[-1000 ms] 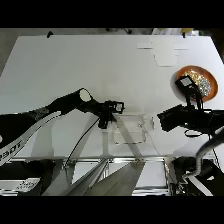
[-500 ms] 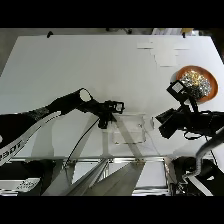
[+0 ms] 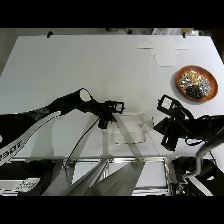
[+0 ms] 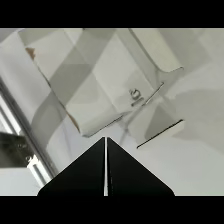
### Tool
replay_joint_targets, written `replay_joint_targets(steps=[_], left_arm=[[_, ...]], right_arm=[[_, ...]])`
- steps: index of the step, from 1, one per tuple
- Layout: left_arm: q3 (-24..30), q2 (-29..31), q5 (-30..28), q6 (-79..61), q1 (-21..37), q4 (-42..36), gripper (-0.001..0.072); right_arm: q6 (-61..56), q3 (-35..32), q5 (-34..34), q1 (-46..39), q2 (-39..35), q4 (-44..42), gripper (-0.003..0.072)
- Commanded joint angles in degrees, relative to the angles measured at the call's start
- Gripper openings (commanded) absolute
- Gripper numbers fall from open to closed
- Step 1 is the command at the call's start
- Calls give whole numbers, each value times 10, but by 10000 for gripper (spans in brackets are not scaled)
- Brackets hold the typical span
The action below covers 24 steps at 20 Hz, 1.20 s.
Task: Fold the box and place the chain.
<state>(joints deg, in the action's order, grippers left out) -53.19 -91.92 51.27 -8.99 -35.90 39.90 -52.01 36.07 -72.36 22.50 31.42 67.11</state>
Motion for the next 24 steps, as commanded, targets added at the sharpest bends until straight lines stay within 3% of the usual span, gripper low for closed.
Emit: replay_joint_targets(steps=[1,5,7,10,11,12,13,14,18,24], left_arm=[[0,0,0,0,0,0,10],[0,0,0,0,0,0,10],[0,0,0,0,0,0,10],[0,0,0,0,0,0,10],[0,0,0,0,0,0,10],[0,0,0,0,0,0,10],[0,0,0,0,0,0,10],[0,0,0,0,0,0,10],[0,0,0,0,0,0,10],[0,0,0,0,0,0,10]], right_arm=[[45,-1,-21,1,0,-6,21],[128,-38,-23,24,16,-42,21],[230,-76,-15,50,24,-33,21],[360,-141,57,63,25,-9,21],[387,-160,89,68,25,-6,70],[385,-174,120,74,25,-4,271],[385,-187,156,82,25,-3,545],[385,-198,197,92,25,-3,647],[385,-223,301,133,26,-3,655],[386,-240,341,136,65,-3,655]])
